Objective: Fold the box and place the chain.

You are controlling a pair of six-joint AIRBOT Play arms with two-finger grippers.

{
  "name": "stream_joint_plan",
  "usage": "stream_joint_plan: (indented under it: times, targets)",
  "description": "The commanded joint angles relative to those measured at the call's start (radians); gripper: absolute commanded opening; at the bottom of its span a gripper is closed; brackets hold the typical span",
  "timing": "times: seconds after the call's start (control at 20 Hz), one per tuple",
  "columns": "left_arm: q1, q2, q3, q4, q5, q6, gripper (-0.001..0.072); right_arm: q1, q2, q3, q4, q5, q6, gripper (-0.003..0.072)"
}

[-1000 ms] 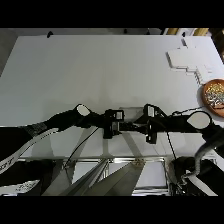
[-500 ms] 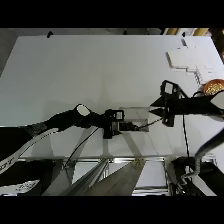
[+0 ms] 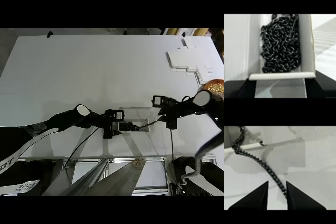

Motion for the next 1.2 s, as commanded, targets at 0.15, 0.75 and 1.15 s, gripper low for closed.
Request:
stream_joint_plan:
  times: [0.15, 0.75, 1.15]
  targets:
    - [0.0, 0.0, 0.0, 0.0, 0.0, 0.0, 0.0253, 0.027, -0.047, -0.049, -0.014, -0.043, -0.145, 0.0217]
    - [0.0, 0.0, 0.0, 0.0, 0.0, 0.0, 0.0253, 0.027, -0.007, -0.124, -0.024, -0.133, -0.136, 0.0016]
    - [0.0, 0.0, 0.0, 0.0, 0.0, 0.0, 0.0253, 0.027, 0.119, -0.126, -0.005, -0.068, -0.135, 0.0016]
